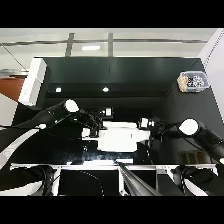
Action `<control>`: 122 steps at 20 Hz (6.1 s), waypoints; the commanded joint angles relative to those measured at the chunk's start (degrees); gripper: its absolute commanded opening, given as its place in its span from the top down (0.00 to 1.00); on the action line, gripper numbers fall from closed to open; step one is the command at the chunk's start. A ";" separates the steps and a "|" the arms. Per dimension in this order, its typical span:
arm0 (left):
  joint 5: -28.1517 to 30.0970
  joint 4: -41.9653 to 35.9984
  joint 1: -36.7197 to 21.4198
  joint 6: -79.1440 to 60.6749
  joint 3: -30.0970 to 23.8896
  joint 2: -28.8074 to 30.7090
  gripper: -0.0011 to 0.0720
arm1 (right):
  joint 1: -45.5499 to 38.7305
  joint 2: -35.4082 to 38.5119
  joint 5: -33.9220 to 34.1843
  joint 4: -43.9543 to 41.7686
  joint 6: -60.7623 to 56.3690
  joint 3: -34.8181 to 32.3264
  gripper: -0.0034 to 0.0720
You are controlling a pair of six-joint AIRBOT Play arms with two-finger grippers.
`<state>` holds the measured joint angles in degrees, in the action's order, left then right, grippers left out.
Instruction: Fold the box and place the chain.
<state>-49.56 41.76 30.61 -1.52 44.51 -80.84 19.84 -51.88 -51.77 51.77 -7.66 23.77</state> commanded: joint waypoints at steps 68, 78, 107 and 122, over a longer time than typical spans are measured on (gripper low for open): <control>-0.02 -0.02 0.07 0.46 0.00 0.02 0.95 | 8.74 -8.33 13.03 -24.06 25.51 -3.78 0.03; 0.00 -0.02 0.07 0.46 0.00 0.02 0.95 | 8.87 -9.14 13.88 -20.44 22.95 -3.78 0.03; -3.63 7.50 -4.68 12.31 0.04 5.42 0.01 | 8.90 -9.29 14.73 -19.61 21.62 -3.78 0.32; -20.17 -6.05 -5.49 38.77 -8.41 18.08 0.95 | 8.90 -9.29 14.73 -19.61 21.59 -3.78 0.32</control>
<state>-70.67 46.35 22.50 36.18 39.90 -63.29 28.67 -61.12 -37.01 32.18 13.96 20.01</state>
